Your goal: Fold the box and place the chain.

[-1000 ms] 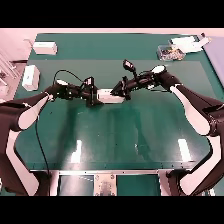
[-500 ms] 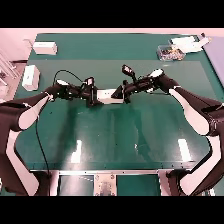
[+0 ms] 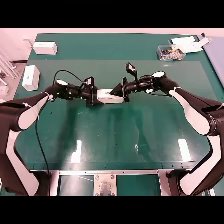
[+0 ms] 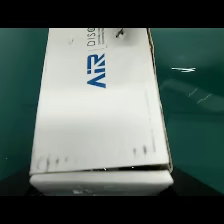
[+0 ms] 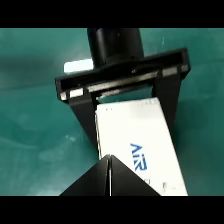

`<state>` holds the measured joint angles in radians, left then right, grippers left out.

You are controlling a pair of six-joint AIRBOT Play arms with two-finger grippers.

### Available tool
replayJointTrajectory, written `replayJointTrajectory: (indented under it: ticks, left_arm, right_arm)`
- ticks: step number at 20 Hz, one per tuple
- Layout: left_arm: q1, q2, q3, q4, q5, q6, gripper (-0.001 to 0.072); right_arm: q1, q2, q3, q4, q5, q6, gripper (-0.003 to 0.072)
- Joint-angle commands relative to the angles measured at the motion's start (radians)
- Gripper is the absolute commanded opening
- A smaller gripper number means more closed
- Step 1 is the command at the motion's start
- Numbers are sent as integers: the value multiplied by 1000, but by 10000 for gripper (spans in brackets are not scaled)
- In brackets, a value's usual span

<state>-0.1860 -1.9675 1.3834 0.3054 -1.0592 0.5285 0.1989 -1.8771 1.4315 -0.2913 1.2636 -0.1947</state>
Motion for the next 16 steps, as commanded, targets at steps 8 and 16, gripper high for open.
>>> replayJointTrajectory:
  ticks: [8,16]
  left_arm:
    - [0,0,0,1,0,0,470]
    - [0,0,0,1,0,0,470]
  right_arm:
    - [17,-31,-12,-123,-64,173,10]
    - [50,9,9,-195,-77,264,9]
